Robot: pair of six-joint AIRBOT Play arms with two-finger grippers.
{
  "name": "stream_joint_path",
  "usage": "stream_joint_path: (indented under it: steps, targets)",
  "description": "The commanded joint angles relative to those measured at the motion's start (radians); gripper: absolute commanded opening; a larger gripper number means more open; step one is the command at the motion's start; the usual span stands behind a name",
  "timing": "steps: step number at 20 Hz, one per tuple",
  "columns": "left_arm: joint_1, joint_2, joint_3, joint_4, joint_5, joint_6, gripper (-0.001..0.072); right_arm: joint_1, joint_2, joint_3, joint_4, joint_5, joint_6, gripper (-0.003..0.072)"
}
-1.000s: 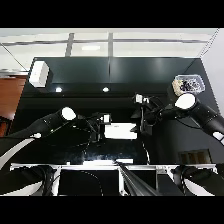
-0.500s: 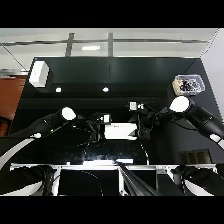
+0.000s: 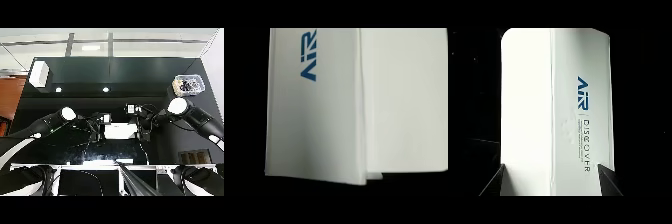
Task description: Fold the box and place the chain.
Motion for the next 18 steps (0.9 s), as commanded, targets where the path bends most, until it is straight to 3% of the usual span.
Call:
stream_joint_path:
  steps: [1,3,4,5,17,18]
  targets:
    - [0.0,0.0,0.001,0.0,0.0,0.0,0.044,0.002,0.0,0.0,-0.023,-0.029,0.031,0.069]
    - [0.0,0.0,0.001,0.0,0.0,0.0,0.044,0.002,0.0,0.0,-0.023,-0.037,0.031,0.0681]
    - [0.0,0.0,0.001,0.0,0.0,0.0,0.044,0.002,0.0,0.0,-0.023,-0.037,0.031,0.0508]
    - [0.0,0.0,0.001,0.0,0.0,0.0,0.044,0.002,0.0,0.0,-0.023,-0.037,0.031,0.0483]
    - [0.0,0.0,0.001,0.0,0.0,0.0,0.044,0.002,0.0,0.0,0.001,-0.051,0.057,0.0481]
    - [0.0,0.0,0.001,0.0,0.0,0.0,0.044,0.002,0.0,0.0,0.001,-0.051,0.058,0.042]
